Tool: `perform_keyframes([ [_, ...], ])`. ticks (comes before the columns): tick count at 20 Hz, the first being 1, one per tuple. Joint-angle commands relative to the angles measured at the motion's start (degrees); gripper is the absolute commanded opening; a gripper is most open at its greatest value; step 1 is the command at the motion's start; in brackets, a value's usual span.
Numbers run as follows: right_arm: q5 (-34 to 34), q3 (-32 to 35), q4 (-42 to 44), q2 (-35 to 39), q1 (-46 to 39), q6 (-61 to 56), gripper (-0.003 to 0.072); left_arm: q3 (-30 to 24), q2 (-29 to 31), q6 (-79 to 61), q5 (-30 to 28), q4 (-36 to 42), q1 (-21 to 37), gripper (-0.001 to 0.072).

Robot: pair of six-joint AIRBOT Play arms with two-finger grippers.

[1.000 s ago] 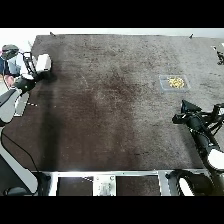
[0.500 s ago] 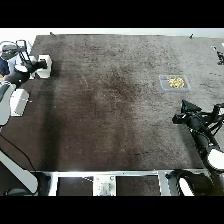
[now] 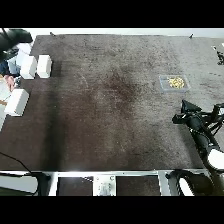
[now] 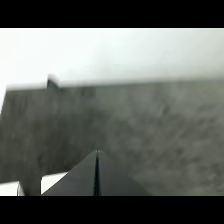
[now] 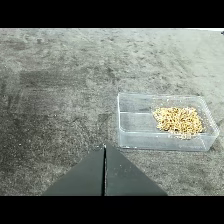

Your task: Fold the box and place the chain.

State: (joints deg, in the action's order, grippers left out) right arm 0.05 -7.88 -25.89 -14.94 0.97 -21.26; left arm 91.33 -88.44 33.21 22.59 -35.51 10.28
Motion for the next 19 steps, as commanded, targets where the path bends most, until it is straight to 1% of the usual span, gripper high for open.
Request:
perform_keyframes([
  [1,0.0,0.02,0.02,0.0,0.02,0.0,0.0011,-6.51,11.65,-4.59,-0.2,4.33,-1.64,0.0005],
  [4,0.0,0.02,0.02,0.0,0.02,0.0,0.0011,-19.34,23.93,-5.46,-8.04,4.7,-5.03,0.0005],
  [7,0.0,0.02,0.02,0.0,0.02,0.0,0.0011,-33.79,36.85,-7.41,-17.55,4.68,-9.07,0.0005],
  [8,0.0,0.02,0.02,0.0,0.02,0.0,0.0011,-38.73,41.22,-7.41,-19.76,4.68,-10.32,0.0005],
  [11,0.0,0.02,0.02,0.0,0.02,0.0,0.0011,-52.22,53.33,-7.37,-23.96,4.63,-12.92,0.0005],
  [13,0.0,0.02,0.02,0.0,0.02,0.0,0.0011,-59.84,60.52,-7.34,-26.8,4.63,-13.9,0.0006],
  [14,0.0,0.02,0.02,0.0,0.02,0.0,0.0011,-63.39,64.04,-7.23,-27.82,4.63,-14.05,0.0006],
  [16,0.0,0.02,0.02,0.0,0.02,0.0,0.0011,-68.43,69.96,-7.15,-28.17,4.63,-14.05,0.0008],
  [18,0.0,0.02,0.02,0.0,0.02,0.0,0.0011,-71.01,73.57,-7.17,-28.09,4.63,-14.05,0.001],
  [19,0.0,0.02,0.02,0.02,0.02,0.0,0.0011,-71.45,74.03,-7.17,-28.02,4.63,-14.05,0.0011],
])
